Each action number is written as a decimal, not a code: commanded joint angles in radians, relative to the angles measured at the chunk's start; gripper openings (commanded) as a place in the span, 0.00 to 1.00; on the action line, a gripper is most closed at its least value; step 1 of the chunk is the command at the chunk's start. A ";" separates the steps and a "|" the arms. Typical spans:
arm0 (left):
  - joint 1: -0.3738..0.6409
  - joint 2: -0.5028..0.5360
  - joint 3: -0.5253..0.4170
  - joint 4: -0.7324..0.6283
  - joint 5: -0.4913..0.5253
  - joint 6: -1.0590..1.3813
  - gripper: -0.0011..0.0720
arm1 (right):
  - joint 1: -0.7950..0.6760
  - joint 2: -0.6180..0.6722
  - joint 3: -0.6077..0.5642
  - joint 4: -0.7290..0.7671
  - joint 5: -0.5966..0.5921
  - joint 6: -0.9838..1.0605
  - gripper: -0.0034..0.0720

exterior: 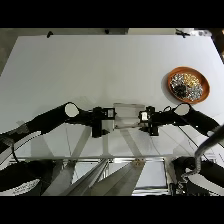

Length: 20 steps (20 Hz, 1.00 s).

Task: Fold the box and place the chain.

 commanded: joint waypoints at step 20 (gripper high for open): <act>-0.035 -0.099 -0.002 -0.340 0.035 0.313 0.98 | 0.000 0.000 -0.001 0.000 0.000 0.000 0.59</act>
